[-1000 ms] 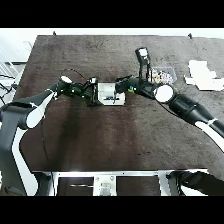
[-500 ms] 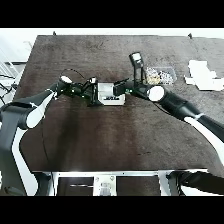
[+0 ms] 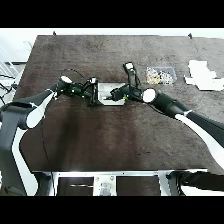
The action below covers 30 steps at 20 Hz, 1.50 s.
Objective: Fold the box and place the chain.
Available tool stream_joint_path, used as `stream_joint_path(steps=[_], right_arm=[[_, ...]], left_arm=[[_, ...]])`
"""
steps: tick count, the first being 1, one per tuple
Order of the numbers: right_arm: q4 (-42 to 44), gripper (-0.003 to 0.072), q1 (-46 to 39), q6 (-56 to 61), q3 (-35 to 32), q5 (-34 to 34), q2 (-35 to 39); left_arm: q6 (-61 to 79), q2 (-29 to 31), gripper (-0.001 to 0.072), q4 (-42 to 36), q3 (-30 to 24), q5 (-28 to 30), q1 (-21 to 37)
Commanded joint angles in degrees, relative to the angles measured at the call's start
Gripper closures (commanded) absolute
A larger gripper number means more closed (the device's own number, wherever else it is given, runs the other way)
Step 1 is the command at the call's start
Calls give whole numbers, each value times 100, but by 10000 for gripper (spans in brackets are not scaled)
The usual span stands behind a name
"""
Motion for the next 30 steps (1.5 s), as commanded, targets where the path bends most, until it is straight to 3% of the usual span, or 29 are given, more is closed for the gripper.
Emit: stream_joint_path(steps=[1, 2, 4, 5, 8, 12, 19, 22, 24, 30], right_arm=[[-66, 165, -122, -883, 9, 7, 844], [-90, 180, -256, -1110, 13, 7, 1115], [-83, 319, -702, -1456, 74, 13, 1423], [-76, 319, -986, -1622, 136, 192, 1384], [588, 318, -1729, -2433, 658, 1565, 745], [1814, 318, -2168, -3989, 1419, 2404, -413], [1910, 320, -2194, -4387, 2857, 3906, -1971], [1897, 320, -2162, -4411, 3036, 4177, -2236], [1884, 360, -2096, -4518, 3034, 4376, -2308], [1777, 357, -1729, -4520, 3036, 4979, -2328]], left_arm=[[2, 0, 292, 2, 2, 2, 2], [2, 0, 292, 2, 2, 2, 2], [2, 0, 292, 2, 2, 2, 2], [2, 0, 292, 2, 2, 2, 2], [2, 0, 292, 2, 2, 7, 2], [2, 0, 292, 2, 2, 2, 2], [2, 0, 292, 0, 2, 2, 2], [2, 0, 292, 2, 2, 2, 2], [2, 0, 292, 2, 2, 4, 2], [2, 0, 292, 2, 2, 2, 2]])
